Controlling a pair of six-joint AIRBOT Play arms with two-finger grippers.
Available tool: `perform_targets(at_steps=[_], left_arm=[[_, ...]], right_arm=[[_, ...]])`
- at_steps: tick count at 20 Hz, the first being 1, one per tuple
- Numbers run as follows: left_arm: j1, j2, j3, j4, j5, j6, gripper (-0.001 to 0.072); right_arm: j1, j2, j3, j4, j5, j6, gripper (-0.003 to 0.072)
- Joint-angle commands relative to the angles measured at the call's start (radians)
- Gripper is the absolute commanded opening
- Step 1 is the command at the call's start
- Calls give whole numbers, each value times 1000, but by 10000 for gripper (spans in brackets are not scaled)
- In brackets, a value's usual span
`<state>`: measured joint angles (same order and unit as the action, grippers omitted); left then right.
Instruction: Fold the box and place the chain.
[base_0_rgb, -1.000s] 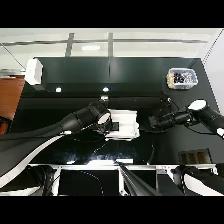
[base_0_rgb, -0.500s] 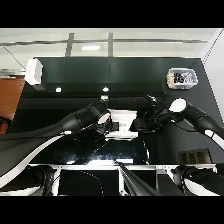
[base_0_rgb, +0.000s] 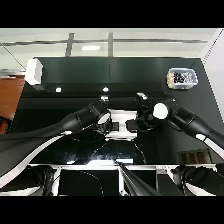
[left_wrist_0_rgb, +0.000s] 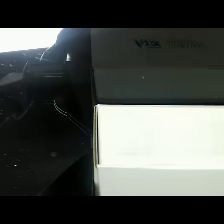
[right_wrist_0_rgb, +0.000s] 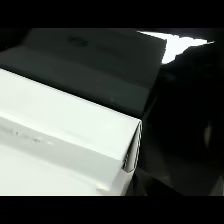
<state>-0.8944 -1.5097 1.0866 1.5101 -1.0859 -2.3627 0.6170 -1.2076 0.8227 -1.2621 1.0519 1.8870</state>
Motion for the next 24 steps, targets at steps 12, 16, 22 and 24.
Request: perform_targets(at_steps=[12, 16, 22, 24], left_arm=[[0, 0, 1, 0, -1, 2, 31], [0, 0, 1, 0, 0, 2, 31], [0, 0, 1, 0, 0, 2, 31], [0, 0, 1, 0, 0, 2, 31]], right_arm=[[112, -47, 12, -213, 18, 298, 280], [125, -69, 12, -213, 13, 333, 237], [125, -95, 12, -211, 13, 357, 236], [125, -104, 12, -209, 13, 358, 145]])
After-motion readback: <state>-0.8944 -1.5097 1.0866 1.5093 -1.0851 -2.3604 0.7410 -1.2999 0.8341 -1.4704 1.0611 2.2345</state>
